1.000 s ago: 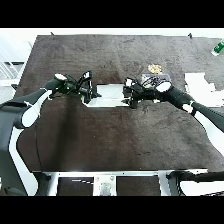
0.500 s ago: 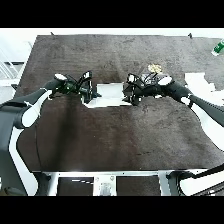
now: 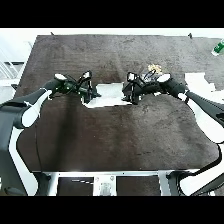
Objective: Fold the box and place the chain.
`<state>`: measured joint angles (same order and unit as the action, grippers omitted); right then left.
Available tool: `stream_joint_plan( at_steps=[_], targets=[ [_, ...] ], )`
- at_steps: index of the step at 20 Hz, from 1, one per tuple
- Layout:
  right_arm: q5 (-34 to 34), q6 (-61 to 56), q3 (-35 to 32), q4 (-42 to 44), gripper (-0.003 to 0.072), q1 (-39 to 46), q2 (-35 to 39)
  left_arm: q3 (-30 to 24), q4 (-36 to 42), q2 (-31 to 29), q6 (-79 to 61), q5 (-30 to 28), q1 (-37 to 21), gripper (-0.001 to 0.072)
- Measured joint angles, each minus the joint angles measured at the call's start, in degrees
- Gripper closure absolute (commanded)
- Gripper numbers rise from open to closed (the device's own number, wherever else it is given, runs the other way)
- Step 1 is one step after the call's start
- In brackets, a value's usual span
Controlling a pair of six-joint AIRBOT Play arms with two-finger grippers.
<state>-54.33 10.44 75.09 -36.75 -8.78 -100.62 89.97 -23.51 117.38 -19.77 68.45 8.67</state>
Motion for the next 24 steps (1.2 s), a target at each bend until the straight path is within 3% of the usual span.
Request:
stream_joint_plan(
  at_steps=[14,15,24],
  targets=[
    [-8.6,0.6,4.8,0.3,0.0126,0.1,-5.7,0.0,0.0,0.0,0.0,0.2,0.0,0.0691],
    [-9.0,0.6,4.8,0.3,0.0087,0.1,-6.1,0.0,0.0,0.0,0.0,0.2,0.0,0.0691],
    [-9.8,2.8,5.2,0.4,0.0087,0.1,-8.5,0.0,0.0,0.0,0.0,0.2,0.0,0.0691]
  ],
)
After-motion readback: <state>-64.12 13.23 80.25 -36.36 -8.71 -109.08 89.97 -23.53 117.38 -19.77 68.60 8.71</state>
